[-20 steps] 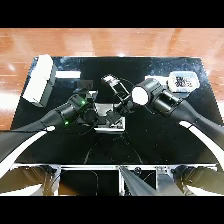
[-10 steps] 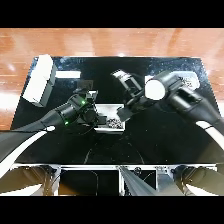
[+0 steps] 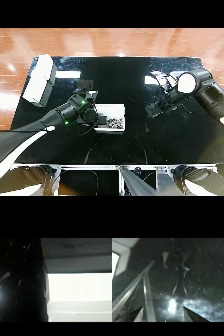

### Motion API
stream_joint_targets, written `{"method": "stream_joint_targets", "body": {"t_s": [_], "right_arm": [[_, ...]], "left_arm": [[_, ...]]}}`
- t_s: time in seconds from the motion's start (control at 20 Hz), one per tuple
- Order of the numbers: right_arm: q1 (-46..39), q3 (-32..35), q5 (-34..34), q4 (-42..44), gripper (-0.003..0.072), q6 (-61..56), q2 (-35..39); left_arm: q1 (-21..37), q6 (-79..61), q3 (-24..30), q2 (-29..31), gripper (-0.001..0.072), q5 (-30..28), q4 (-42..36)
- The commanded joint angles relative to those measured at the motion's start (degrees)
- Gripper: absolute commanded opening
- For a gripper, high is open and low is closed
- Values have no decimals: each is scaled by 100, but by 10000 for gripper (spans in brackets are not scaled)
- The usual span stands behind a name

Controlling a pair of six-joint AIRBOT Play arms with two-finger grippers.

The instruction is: Fold the box and place the chain.

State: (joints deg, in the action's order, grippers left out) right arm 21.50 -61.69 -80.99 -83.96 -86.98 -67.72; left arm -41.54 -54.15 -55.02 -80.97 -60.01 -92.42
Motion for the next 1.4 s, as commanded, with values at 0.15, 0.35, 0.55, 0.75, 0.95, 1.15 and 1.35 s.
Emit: {"method": "stream_joint_targets", "body": {"t_s": [0.15,0.35,0.55,0.75,0.95,1.15,1.35], "right_arm": [[-138,208,24,146,586,24,39],[-138,208,20,214,587,24,37],[-138,208,22,350,587,68,37],[-138,157,151,774,587,195,37],[-138,-538,737,767,587,9,9],[-39,-1495,1290,1051,588,435,-715],[481,-2549,1255,1047,588,1093,-1880]], "left_arm": [[-2,0,-33,17,360,-96,-155],[0,0,-52,98,458,-94,-293],[7,-125,-258,409,556,-170,-254],[7,-885,-234,1069,556,-870,28],[540,-1759,466,2197,553,-1263,793],[2199,-3145,1541,3244,554,-1204,-398],[3067,-4081,2057,3692,554,-1156,-1495]]}}
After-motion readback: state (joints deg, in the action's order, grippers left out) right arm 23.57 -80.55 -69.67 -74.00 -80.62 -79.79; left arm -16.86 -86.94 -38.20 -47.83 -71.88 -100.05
